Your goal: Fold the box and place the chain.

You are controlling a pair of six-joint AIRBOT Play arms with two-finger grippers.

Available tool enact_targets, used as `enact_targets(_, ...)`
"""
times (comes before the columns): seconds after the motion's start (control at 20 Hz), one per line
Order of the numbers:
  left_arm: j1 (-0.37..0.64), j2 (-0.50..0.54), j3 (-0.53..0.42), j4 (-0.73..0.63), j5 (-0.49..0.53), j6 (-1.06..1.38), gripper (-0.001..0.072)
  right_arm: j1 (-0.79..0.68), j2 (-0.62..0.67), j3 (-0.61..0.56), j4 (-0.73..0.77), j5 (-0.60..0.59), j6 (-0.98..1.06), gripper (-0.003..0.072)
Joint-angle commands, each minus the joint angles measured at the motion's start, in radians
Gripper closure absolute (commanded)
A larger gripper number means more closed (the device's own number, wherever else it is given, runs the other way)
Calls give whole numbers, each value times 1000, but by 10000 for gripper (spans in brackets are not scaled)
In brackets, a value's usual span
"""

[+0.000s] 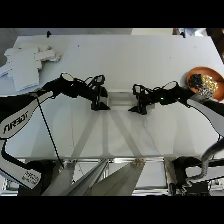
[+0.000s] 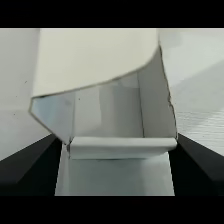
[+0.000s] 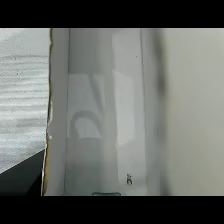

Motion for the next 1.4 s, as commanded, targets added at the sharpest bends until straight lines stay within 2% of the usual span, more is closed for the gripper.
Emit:
enact_targets(0.0,-10,3,1,35,48,-14,19,0,0,1,-2,1,-3,284)
enact_targets(0.35,-68,6,1,4,75,65,19,0,0,1,-2,0,-3,284)
enact_targets(0.45,-69,6,1,4,76,65,96,0,0,1,-2,0,-3,284)
enact_targets(0.55,-69,6,1,4,76,65,116,0,0,1,-2,0,-3,284)
enact_targets(0.65,-69,6,1,5,74,65,310,0,0,1,-2,0,-3,284)
enact_targets(0.7,-69,6,1,4,74,66,364,0,0,1,-2,0,-3,284)
enact_targets(1.35,-69,6,1,4,73,65,368,0,0,1,-2,0,-3,284)
